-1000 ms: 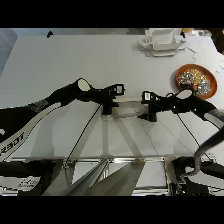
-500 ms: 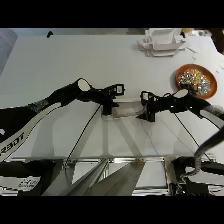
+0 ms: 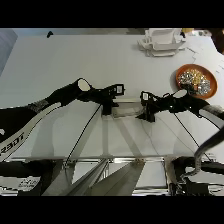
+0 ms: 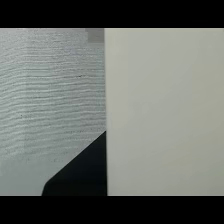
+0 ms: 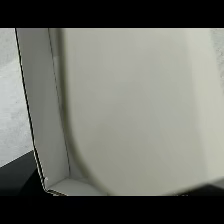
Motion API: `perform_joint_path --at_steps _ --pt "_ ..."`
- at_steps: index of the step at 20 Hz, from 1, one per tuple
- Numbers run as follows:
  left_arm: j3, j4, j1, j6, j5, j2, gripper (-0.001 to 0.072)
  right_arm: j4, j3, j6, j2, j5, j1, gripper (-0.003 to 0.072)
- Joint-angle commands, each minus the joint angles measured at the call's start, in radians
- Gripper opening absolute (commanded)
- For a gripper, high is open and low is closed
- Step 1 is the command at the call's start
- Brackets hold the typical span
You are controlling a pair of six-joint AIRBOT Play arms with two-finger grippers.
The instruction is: Fold the box and place the chain.
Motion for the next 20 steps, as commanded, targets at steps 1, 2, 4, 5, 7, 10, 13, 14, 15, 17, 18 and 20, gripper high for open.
perform_joint_path --at_steps 1,2,4,5,7,10,13,14,15,17,18,20 --pt "0.0 0.0 0.0 0.0 0.001 0.0 0.0011 -0.002 0.0 0.003 -0.002 -0.004 0.001 0.0434" --pt "0.0 0.0 0.0 0.0 0.001 -0.001 0.0011 -0.002 0.0 0.003 -0.002 -0.004 0.001 0.0434" --pt "0.0 0.0 0.0 0.0 0.001 0.0 0.0011 -0.002 0.0 0.003 -0.002 -0.004 0.001 0.0434" --pt "0.0 0.0 0.0 0.0 0.001 0.0 0.0011 -0.002 0.0 0.003 -0.003 -0.004 0.001 0.0433" --pt "0.0 0.0 0.0 0.0 0.001 0.0 0.0011 -0.006 0.0 0.003 -0.002 -0.004 0.001 0.0433" --pt "0.0 0.0 0.0 0.0 0.001 -0.001 0.0011 -0.041 0.0 0.003 -0.002 -0.004 0.001 0.0434" --pt "0.0 0.0 0.0 0.0 0.001 0.0 0.0011 -0.051 0.0 0.004 -0.002 -0.004 0.001 0.0434" --pt "0.0 0.0 0.0 0.0 0.001 0.0 0.0011 -0.052 0.0 0.004 -0.002 -0.004 0.001 0.0434" --pt "0.0 0.0 0.0 0.0 0.001 0.0 0.0011 -0.052 0.0 0.004 -0.002 -0.004 0.001 0.0434" --pt "0.0 0.0 0.0 0.0 0.001 0.0 0.0011 -0.051 0.0 0.003 -0.002 -0.004 0.001 0.0434" --pt "0.0 0.0 0.0 0.0 0.001 -0.001 0.0011 -0.051 0.0 0.003 -0.002 -0.004 0.001 0.0434" --pt "0.0 0.0 0.0 -0.001 0.001 0.0 0.0011 -0.051 0.0 0.003 -0.001 -0.004 0.001 0.0434"
